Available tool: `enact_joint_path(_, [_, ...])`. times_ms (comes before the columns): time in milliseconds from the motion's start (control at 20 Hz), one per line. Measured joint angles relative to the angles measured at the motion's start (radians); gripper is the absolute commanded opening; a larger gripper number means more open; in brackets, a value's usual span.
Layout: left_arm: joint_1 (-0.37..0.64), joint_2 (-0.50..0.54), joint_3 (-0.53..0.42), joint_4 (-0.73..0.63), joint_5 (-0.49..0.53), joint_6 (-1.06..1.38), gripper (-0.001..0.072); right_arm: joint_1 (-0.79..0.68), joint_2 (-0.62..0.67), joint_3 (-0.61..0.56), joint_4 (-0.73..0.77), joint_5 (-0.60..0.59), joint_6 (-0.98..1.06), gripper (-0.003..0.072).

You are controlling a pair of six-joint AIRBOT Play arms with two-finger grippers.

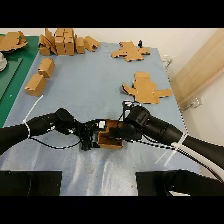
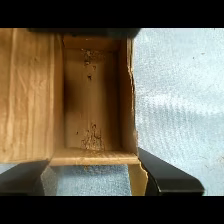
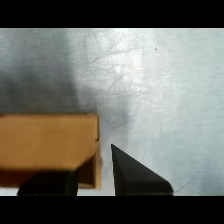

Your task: Fold the box.

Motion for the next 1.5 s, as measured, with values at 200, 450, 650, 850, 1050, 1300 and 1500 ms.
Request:
enact_joint_path(200, [0.000, 0.000, 0.000, 0.000, 0.000, 0.000, 0.0403, 0.002, 0.099, 0.014, 0.099, -0.024, -0.056, 0.0002])
enact_joint_path(450, [0.000, 0.000, 0.000, 0.000, 0.000, 0.000, 0.0404, -0.073, 0.259, 0.007, 0.054, -0.209, -0.135, 0.0001])
enact_joint_path(650, [0.000, 0.000, 0.000, 0.000, 0.000, 0.000, 0.0404, -0.357, 0.284, -0.011, 0.108, -0.161, -0.360, 0.0001])
enact_joint_path(850, [0.000, 0.000, 0.000, 0.000, 0.000, 0.000, 0.0403, -0.684, 0.125, -0.019, 0.495, -0.008, -0.782, 0.0000])
enact_joint_path(1050, [0.000, 0.000, 0.000, 0.000, 0.000, 0.000, 0.0404, -0.824, -0.128, -0.022, 0.911, -0.033, -1.231, 0.0001])
enact_joint_path(1300, [0.000, 0.000, 0.000, 0.000, 0.000, 0.000, 0.0404, -0.751, -0.262, -0.025, 1.202, -0.108, -1.584, 0.0000])
enact_joint_path(1500, [0.000, 0.000, 0.000, 0.000, 0.000, 0.000, 0.0404, -0.644, -0.168, -0.082, 1.265, -0.094, -1.701, -0.0001])
